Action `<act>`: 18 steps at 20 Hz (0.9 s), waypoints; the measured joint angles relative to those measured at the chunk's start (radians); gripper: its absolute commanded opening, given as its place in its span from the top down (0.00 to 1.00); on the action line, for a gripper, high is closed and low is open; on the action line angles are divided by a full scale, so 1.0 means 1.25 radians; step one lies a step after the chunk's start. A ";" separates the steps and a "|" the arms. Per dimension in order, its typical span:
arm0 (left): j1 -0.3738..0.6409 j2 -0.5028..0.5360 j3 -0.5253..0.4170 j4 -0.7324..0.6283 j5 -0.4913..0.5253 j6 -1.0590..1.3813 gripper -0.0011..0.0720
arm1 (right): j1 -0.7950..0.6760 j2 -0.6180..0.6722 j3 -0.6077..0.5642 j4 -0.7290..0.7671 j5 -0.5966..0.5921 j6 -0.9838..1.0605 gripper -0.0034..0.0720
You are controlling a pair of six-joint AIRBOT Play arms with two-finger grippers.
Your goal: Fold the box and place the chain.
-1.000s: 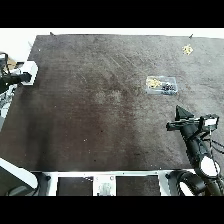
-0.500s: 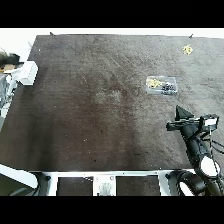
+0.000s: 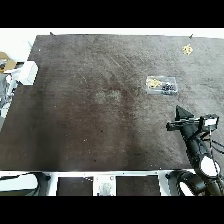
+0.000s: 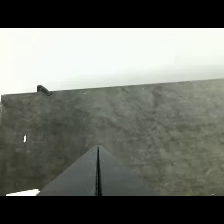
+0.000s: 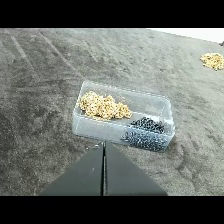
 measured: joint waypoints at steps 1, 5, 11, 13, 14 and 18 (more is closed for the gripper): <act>0.000 0.046 -0.047 -0.011 0.016 0.010 0.98 | 0.000 0.000 0.000 0.000 0.000 0.000 0.95; 0.000 0.254 -0.289 -0.085 0.101 0.112 0.98 | 0.000 0.000 0.000 0.000 0.000 0.000 0.95; 0.000 0.549 -0.691 -0.342 0.188 0.376 0.98 | 0.000 0.000 0.000 0.000 0.000 0.000 0.95; 0.000 0.635 -0.795 -0.414 0.196 0.436 0.98 | 0.000 0.000 0.000 0.000 0.000 0.000 0.95; 0.000 0.679 -0.840 -0.438 0.202 0.457 0.98 | 0.000 0.000 0.000 0.000 0.000 0.000 0.95; -0.035 0.831 -0.964 -0.487 0.251 0.474 0.98 | 0.000 0.000 0.000 0.000 -0.001 0.000 0.95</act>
